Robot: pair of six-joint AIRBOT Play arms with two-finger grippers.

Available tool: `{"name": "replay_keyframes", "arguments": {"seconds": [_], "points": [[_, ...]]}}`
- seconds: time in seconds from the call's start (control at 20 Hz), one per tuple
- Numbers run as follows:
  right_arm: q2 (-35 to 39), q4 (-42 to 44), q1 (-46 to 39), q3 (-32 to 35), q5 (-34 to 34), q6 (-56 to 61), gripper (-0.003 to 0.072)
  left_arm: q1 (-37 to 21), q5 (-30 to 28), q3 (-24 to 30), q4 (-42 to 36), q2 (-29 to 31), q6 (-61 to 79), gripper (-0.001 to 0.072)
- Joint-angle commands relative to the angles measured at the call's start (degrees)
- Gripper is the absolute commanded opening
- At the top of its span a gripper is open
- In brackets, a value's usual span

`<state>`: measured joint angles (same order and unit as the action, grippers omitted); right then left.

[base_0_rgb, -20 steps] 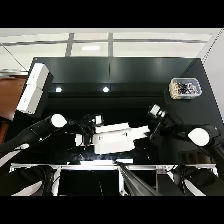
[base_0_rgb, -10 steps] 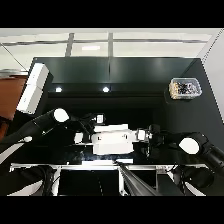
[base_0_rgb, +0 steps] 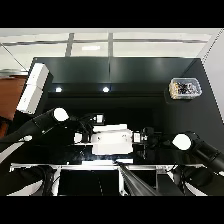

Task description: Fold the box and place the chain.

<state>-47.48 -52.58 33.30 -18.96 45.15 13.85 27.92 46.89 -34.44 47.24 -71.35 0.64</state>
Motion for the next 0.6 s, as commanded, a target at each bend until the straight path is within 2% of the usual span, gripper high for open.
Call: {"name": "replay_keyframes", "arguments": {"seconds": [0.0, 0.55], "points": [[-1.03, 3.23, 0.04, 0.04, -0.39, -2.36, 0.0696, -0.04, -0.13, -0.04, 0.02, -0.02, -0.04, 0.0031], [-2.86, 6.25, 1.97, 0.02, 0.04, -4.26, 0.0696, -0.04, -0.15, -0.04, 0.02, -0.02, -0.02, 0.0031]]}}
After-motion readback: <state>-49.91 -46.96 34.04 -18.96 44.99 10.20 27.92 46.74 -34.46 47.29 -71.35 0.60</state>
